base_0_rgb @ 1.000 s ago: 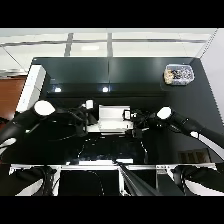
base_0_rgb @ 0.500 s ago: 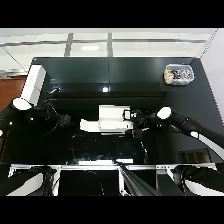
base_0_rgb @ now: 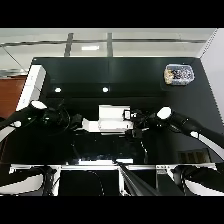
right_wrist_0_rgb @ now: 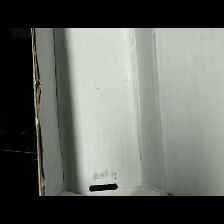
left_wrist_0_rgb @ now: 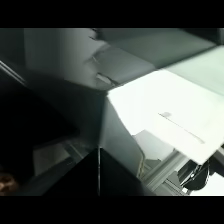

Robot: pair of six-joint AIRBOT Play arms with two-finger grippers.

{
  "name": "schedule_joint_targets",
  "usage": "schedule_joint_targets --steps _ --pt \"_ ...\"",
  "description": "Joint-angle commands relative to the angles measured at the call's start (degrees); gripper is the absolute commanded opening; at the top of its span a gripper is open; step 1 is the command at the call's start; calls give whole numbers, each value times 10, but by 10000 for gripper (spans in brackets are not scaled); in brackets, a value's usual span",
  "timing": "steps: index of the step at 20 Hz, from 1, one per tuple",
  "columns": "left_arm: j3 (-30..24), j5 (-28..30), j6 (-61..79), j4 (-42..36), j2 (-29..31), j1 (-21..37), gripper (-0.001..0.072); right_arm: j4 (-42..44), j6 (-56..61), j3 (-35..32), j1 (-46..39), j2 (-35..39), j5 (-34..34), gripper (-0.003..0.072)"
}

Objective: Fold the box and place the chain.

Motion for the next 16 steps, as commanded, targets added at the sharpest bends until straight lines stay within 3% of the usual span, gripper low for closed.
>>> schedule_joint_targets --steps 1,4,5,6,7,8,12,14,16 --pt "14 -11 63 -66 -7 -23 26 1 0 0 0 0 0 197" --pt "31 -23 64 -73 -7 -17 33 1 0 0 0 0 0 197" --pt "35 -30 73 -75 -7 -17 142 1 0 0 0 0 0 197" --pt "39 -41 75 -76 -7 -20 414 1 0 0 0 0 0 197" --pt "43 -47 74 -77 -7 -24 595 1 0 0 0 0 0 197" --pt "48 -51 73 -78 -7 -28 625 1 0 0 0 0 0 197" --pt "88 -55 26 -58 -7 -86 616 1 0 0 0 0 0 197" --pt "124 -51 -21 -9 -7 -120 427 1 0 0 0 0 0 197" --pt "155 -46 -99 47 -7 -150 402 1 0 0 0 0 0 197"
